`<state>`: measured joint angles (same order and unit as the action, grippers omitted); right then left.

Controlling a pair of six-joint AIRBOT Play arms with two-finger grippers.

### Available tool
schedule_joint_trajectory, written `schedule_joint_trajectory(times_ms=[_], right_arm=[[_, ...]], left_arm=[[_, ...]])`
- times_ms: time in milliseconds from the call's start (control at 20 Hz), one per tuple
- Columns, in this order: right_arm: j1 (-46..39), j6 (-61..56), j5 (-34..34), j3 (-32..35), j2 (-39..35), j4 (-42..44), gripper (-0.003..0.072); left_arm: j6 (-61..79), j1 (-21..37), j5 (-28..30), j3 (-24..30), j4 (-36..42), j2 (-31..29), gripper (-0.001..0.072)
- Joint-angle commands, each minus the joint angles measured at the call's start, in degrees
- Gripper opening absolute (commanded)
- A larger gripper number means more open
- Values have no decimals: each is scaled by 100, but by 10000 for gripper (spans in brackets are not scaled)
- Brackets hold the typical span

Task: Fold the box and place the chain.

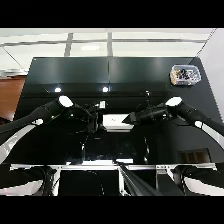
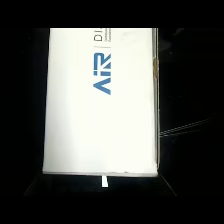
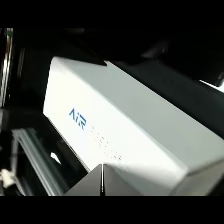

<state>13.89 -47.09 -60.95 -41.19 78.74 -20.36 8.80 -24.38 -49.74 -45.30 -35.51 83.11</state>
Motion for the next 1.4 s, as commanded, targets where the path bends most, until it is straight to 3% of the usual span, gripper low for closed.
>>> schedule_joint_trajectory(times_ms=[0,150,200,250,300,550,700,850,950,1100,1350], right_arm=[[-516,48,-1309,-518,-203,-275,15],[-1296,-214,-1681,-887,-636,-612,15],[-1552,-219,-1735,-892,-815,-684,14],[-1821,-221,-1832,-892,-997,-782,15],[-2063,-225,-1947,-892,-1141,-833,15],[-3058,-223,-2415,-883,-1580,-916,15],[-3134,-221,-2288,-874,-1585,-929,15],[-3126,-219,-2122,-868,-1585,-931,14],[-3126,-214,-2085,-868,-1585,-931,14],[-3126,-195,-2087,-868,-1585,-970,15],[-3126,-26,-2087,-868,-1585,-1016,15]], left_arm=[[-9,7,111,-48,4,4,404],[-13,-2,192,-92,20,-2,406],[-31,-2,50,-133,-2,-11,466],[-37,4,-120,-203,-28,-26,628],[-70,22,-273,-284,-59,-63,709],[-476,44,-671,-710,-527,-634,708],[-476,-125,-619,-929,358,-811,707],[-481,-538,-114,-1078,1244,-581,707],[-811,-769,219,-1187,1353,-234,707],[-1368,-800,192,-1314,1355,232,707],[-1368,-815,190,-1327,1340,415,707]])
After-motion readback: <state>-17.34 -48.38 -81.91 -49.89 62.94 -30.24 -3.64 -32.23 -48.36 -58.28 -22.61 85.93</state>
